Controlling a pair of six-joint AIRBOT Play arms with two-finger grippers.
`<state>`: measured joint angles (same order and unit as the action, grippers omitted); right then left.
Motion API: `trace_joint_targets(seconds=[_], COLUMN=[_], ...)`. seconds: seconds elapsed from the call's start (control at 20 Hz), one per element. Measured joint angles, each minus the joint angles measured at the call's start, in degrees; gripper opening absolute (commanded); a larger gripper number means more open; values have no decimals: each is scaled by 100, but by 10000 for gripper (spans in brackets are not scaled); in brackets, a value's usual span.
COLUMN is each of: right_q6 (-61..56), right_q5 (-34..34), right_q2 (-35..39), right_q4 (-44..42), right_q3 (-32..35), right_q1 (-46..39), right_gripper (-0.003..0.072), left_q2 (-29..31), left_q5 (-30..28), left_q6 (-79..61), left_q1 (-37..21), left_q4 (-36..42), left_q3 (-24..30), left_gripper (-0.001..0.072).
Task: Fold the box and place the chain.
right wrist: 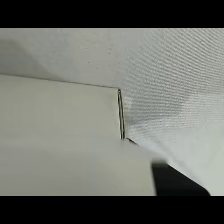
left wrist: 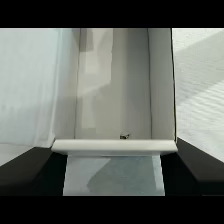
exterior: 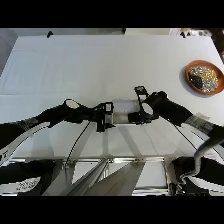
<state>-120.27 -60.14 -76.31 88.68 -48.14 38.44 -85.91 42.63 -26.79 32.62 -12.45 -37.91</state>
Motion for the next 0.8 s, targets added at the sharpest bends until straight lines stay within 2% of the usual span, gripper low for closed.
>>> trace_joint_targets(seconds=[0.4,0.65,0.8], right_q6=[697,1567,2142], right_q5=[-914,-1718,-2059], right_q2=[769,979,1003], right_q4=[197,46,81], right_q3=[-234,-1287,-1971], right_q1=[-26,-640,-1405], right_gripper=[320,317,226], left_q2=[0,0,0], left_q5=[-4,0,2], left_q6=[9,7,7], left_q1=[0,0,0], left_q4=[2,2,2], left_q3=[0,0,0], left_gripper=[209,209,209])
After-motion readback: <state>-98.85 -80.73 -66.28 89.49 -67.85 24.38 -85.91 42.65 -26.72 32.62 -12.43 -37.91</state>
